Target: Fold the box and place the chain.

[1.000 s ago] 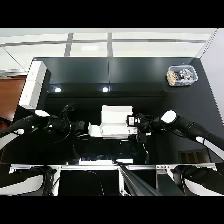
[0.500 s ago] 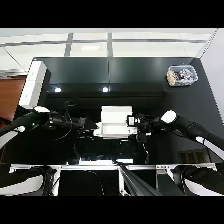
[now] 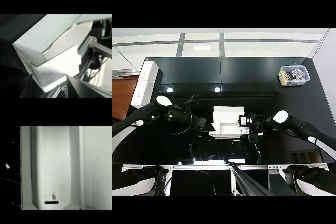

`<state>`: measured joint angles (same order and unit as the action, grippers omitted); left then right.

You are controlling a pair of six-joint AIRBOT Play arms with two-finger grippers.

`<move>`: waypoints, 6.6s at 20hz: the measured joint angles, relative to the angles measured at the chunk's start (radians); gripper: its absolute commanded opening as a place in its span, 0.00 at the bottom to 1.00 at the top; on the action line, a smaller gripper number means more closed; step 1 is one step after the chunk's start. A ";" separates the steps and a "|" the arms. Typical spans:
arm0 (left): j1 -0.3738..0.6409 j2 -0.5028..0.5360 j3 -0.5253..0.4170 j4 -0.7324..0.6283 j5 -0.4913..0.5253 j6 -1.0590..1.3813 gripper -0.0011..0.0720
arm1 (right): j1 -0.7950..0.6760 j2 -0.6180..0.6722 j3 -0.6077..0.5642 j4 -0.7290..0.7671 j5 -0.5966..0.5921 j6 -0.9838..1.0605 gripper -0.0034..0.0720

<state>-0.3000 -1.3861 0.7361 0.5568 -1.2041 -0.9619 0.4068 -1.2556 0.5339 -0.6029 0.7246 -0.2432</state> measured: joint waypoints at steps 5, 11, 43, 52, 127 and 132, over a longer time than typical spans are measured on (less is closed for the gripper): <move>-0.061 0.000 0.074 0.080 0.016 -0.154 0.54 | 0.000 0.000 0.000 0.000 0.000 0.000 0.28; -0.107 0.000 0.099 0.117 0.049 -0.257 0.54 | 0.000 0.000 0.000 0.000 0.001 0.000 0.28; -0.479 -0.062 0.286 0.801 0.134 -1.102 0.40 | 0.000 0.000 0.000 0.000 0.000 0.000 0.28; -0.519 -0.113 0.337 0.929 0.072 -1.249 0.40 | 0.000 0.000 0.000 0.000 0.000 0.000 0.28; -0.557 -0.129 0.340 0.949 0.100 -1.402 0.06 | -0.002 0.159 -0.001 -0.188 0.071 0.135 0.36; -0.557 -0.129 0.340 0.949 0.098 -1.402 0.06 | 0.000 0.175 -0.001 -0.190 0.081 0.143 0.36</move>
<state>-0.8574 -1.5154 1.0756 1.5059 -1.1065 -2.3638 0.4065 -1.0809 0.5327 -0.7929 0.8059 -0.0998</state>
